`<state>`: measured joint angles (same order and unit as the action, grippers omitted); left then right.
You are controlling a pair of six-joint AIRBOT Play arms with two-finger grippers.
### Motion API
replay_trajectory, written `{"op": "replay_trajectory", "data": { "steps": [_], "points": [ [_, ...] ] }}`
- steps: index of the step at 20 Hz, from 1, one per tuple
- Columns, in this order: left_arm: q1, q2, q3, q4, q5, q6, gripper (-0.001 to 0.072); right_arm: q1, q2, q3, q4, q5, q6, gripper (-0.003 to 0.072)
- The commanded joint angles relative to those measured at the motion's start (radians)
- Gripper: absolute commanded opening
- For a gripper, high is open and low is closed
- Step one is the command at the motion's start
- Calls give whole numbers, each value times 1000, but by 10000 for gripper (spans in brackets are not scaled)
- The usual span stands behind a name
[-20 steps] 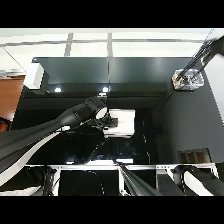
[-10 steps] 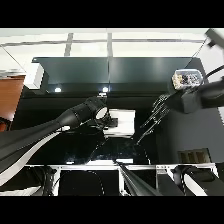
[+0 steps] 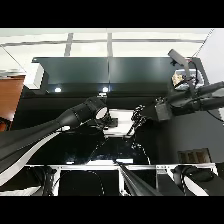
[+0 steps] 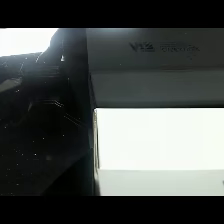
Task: Fold the box and place the chain.
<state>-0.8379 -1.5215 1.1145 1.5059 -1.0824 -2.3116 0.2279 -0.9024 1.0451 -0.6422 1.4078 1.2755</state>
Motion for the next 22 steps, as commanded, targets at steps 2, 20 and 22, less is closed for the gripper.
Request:
{"op": "replay_trajectory", "data": {
  "steps": [2,20,22],
  "points": [
    [0,0,0,0,0,0,28,24,-74,-13,-5,-34,-24,7],
    [0,0,0,0,-3,0,29,3,-185,-146,-69,-43,-53,336],
    [0,0,0,0,-3,0,28,-79,-110,-154,-176,18,-53,337]
  ]
}}
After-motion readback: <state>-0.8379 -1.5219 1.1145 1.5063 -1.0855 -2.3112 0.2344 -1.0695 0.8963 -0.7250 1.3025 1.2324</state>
